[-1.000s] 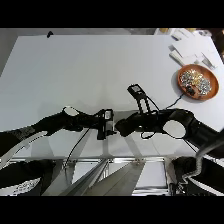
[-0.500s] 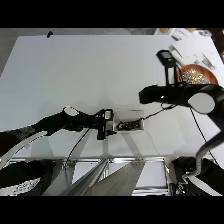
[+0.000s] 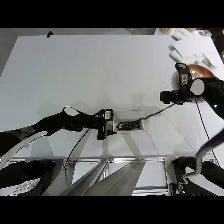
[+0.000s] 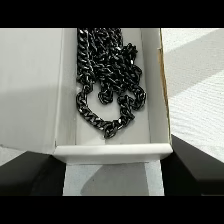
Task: Fold the box and place the chain.
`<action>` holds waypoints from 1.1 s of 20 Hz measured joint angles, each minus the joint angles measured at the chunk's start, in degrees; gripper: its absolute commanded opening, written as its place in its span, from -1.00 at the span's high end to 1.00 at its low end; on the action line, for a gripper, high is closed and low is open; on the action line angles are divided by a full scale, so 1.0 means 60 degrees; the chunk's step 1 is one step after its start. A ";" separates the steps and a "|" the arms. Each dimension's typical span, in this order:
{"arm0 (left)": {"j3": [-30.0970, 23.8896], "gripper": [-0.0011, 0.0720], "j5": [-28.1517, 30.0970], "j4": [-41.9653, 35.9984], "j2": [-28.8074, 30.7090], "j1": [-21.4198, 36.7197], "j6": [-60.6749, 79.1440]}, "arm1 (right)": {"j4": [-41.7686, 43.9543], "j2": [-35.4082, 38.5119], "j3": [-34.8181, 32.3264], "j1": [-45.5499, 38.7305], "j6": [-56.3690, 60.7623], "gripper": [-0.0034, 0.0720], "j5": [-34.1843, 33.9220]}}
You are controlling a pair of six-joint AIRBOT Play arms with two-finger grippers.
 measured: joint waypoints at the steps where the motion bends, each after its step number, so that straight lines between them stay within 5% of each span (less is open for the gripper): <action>1: 0.0000 0.78 0.0000 -0.0004 0.0000 0.0000 0.0000 | -0.0051 -0.0142 -0.0091 -0.0051 0.0127 0.08 0.0047; 10: 0.0000 0.78 0.0000 0.0000 0.0000 0.0000 0.0000 | -0.0226 -0.0903 -0.0637 -0.0175 0.0856 0.08 -0.0284; 16: 0.0000 0.78 0.0000 -0.0004 0.0000 0.0000 0.0000 | -0.0233 -0.1359 -0.0678 -0.0175 0.0907 0.88 -0.0521; 22: 0.0000 0.78 0.0000 -0.0004 0.0000 0.0000 0.0000 | -0.0251 -0.0940 -0.0696 -0.0178 -0.0018 0.88 -0.0015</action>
